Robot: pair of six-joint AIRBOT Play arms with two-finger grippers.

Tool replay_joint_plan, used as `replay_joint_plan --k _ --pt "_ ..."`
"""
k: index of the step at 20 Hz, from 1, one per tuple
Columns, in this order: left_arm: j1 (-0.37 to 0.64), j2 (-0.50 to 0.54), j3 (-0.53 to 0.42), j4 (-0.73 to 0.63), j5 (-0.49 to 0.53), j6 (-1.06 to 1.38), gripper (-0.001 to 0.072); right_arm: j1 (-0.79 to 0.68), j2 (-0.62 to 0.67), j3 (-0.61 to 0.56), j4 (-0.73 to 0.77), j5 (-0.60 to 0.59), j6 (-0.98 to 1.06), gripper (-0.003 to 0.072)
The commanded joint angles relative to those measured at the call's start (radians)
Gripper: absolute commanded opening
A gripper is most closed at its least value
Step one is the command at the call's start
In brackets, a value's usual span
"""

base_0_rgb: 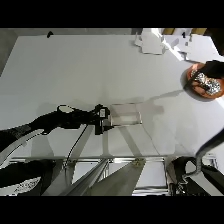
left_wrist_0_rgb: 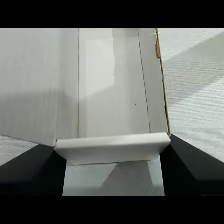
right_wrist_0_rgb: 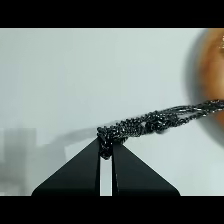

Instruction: Fold the box and place the chain.

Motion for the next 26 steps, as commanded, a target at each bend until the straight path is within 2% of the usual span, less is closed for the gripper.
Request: replay_joint_plan --k 1,4,7,9,11,18,19,22,26 --pt "-0.001 0.000 0.000 0.000 0.000 0.000 0.0029 0.161 0.097 0.000 0.022 0.192 -0.008 0.0018" --pt "-0.001 0.000 0.000 0.000 0.000 0.000 0.0029 0.269 0.132 -0.031 0.019 0.258 0.029 0.0018" --pt "-0.001 0.000 0.000 0.000 0.000 0.000 0.0029 0.343 0.136 -0.143 -0.062 0.216 0.051 0.0018" --pt "-0.001 0.000 0.000 0.000 0.000 0.000 0.0029 0.344 0.135 -0.220 -0.156 0.128 0.081 0.0018" --pt "-0.001 0.000 0.000 0.000 0.000 0.000 0.0029 0.324 0.134 -0.246 -0.255 0.058 0.121 0.0018" --pt "-0.001 0.000 0.000 0.000 0.000 0.000 0.0029 0.261 0.122 -0.270 -0.360 0.018 0.163 0.0021" --pt "-0.001 0.000 0.000 0.000 0.000 0.000 0.0029 0.261 0.113 -0.281 -0.385 0.009 0.164 0.0057" --pt "-0.001 0.000 0.000 0.000 0.000 0.000 0.0029 0.262 0.073 -0.291 -0.393 -0.029 0.164 0.0226" --pt "-0.001 0.000 0.000 0.000 0.000 0.000 0.0029 0.262 0.039 -0.301 -0.367 -0.005 0.156 0.0239"
